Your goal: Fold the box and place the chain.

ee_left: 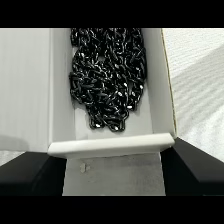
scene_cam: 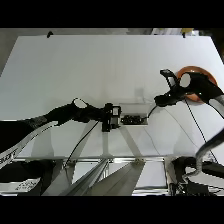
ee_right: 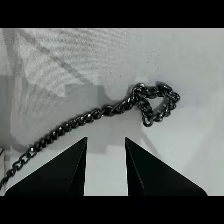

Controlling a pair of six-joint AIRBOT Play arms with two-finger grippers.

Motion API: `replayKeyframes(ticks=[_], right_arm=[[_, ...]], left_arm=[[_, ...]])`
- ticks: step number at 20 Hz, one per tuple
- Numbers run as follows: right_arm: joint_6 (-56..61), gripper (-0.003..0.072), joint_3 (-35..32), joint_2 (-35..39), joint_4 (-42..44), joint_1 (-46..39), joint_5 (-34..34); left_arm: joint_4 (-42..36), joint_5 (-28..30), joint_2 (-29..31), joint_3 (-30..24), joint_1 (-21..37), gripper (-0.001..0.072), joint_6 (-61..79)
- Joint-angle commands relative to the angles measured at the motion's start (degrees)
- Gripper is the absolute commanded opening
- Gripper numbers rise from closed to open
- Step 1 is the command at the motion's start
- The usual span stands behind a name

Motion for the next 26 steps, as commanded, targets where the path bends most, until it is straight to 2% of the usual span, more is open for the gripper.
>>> replayKeyframes(ticks=[1,3,10,11,15,17,20,22,26], right_arm=[[0.02,0.0244,-0.28,-1.31,0.94,-0.04,-1.70],[0.59,0.0219,-0.28,-1.49,0.94,-0.04,-2.36],[1.75,0.0214,-0.28,-3.32,1.14,-0.04,-2.49],[1.75,0.0167,-0.28,-3.32,1.14,-0.04,-2.54],[1.90,0.0150,-0.31,-3.32,1.25,-0.04,-2.56],[2.03,0.0099,-0.31,-3.45,1.79,-0.04,-2.80],[2.62,0.0094,-0.31,-3.61,1.84,0.07,-2.89],[0.92,0.0016,-0.28,-3.37,1.49,0.74,-1.77],[-0.26,0.0016,-0.28,1.25,1.11,3.08,-0.76]], left_arm=[[0.02,0.02,0.04,0.02,0.00,0.0103,0.00],[0.02,0.00,0.02,0.02,0.00,0.0103,0.00],[0.02,0.00,0.02,0.02,0.00,0.0103,0.00],[0.02,0.02,0.02,0.02,0.00,0.0103,0.00],[0.02,0.00,0.02,0.02,0.00,0.0103,0.00],[0.02,0.00,0.04,0.02,0.00,0.0103,0.00],[0.02,0.00,0.04,0.02,0.00,0.0103,0.00],[0.02,0.02,0.02,0.02,0.00,0.0103,0.00],[0.02,0.02,0.02,0.02,0.00,0.0103,0.00]])
